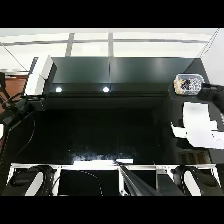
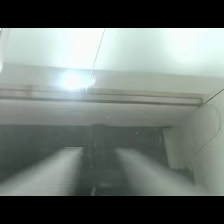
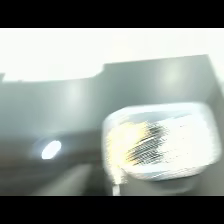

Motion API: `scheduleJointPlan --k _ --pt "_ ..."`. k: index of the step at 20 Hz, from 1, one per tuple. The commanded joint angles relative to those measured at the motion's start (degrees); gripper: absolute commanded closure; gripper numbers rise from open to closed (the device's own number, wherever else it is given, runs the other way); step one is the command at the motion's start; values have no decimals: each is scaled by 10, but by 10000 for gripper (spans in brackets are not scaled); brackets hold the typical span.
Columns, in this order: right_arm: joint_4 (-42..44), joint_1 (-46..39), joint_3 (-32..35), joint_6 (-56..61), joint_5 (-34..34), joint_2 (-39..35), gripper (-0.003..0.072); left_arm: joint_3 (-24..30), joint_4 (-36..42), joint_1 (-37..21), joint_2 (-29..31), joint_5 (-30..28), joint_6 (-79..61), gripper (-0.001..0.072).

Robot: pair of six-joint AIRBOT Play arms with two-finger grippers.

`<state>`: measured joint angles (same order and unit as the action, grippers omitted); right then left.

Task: Fold the box and place the chain.

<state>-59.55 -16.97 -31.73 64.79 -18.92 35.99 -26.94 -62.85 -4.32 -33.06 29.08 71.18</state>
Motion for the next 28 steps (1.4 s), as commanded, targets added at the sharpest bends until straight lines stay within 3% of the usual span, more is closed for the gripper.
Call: scheduleJointPlan --k 1,5,9,12,15,19,22,28 --pt "-12 -105 -17 30 34 89 -34 0 23 1 -31 -8 2 0" --pt "-27 -290 -111 125 -53 243 -34 -1 23 6 -41 1 -1 0" --pt "-43 -488 -255 169 -273 374 -34 -1 23 22 -41 1 -3 0" --pt "-61 -579 -327 120 -375 436 -34 -1 23 37 -41 1 -3 0" --pt "-45 -602 -362 -60 -455 478 -34 -1 23 54 -41 -2 -22 6" --pt "-4 -601 -377 -153 -598 550 -34 -1 23 68 -41 -3 -39 6" --pt "38 -601 -377 -163 -629 579 -34 -1 23 68 -41 -3 -39 6" --pt "66 -600 -378 -205 -613 592 -34 -1 23 68 -41 -4 -38 6"
